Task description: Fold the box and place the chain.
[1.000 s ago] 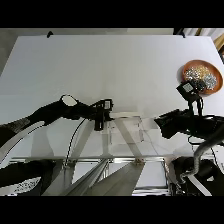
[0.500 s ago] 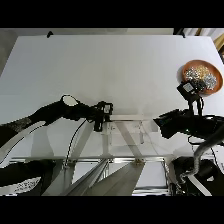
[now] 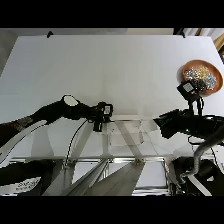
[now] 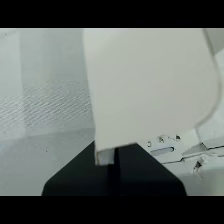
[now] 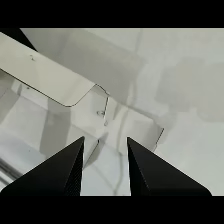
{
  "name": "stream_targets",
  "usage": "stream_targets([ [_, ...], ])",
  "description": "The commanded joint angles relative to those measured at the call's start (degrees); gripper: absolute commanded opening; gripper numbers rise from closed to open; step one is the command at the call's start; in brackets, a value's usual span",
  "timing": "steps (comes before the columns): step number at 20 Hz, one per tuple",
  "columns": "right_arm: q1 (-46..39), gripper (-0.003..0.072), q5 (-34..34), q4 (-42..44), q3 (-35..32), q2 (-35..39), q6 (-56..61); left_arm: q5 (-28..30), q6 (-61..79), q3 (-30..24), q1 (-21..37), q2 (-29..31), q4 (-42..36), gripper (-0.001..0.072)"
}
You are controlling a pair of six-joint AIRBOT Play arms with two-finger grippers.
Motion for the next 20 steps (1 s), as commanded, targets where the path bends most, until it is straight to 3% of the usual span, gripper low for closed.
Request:
stream_targets([
  [1, -0.02, 0.0296, 0.07, 0.0, 0.0, 0.04, 0.0, 0.07, -0.11, 0.02, -0.02, -0.87, 0.83, 0.0003],
  [7, -0.02, 0.0296, 0.02, 0.0, 0.0, 0.04, 0.0, -0.81, -0.2, 0.17, -0.02, -0.87, 1.75, 0.0003],
  [12, -0.02, 0.0296, 0.02, 0.0, 0.0, 0.04, 0.0, -1.81, -8.31, 3.82, 0.0, -0.87, 11.63, 0.0003],
  [20, -0.02, 0.0296, 0.02, -0.02, 0.0, 0.04, 0.0, -1.57, -8.26, 4.04, -0.02, -1.6, 10.71, 0.0006],
])
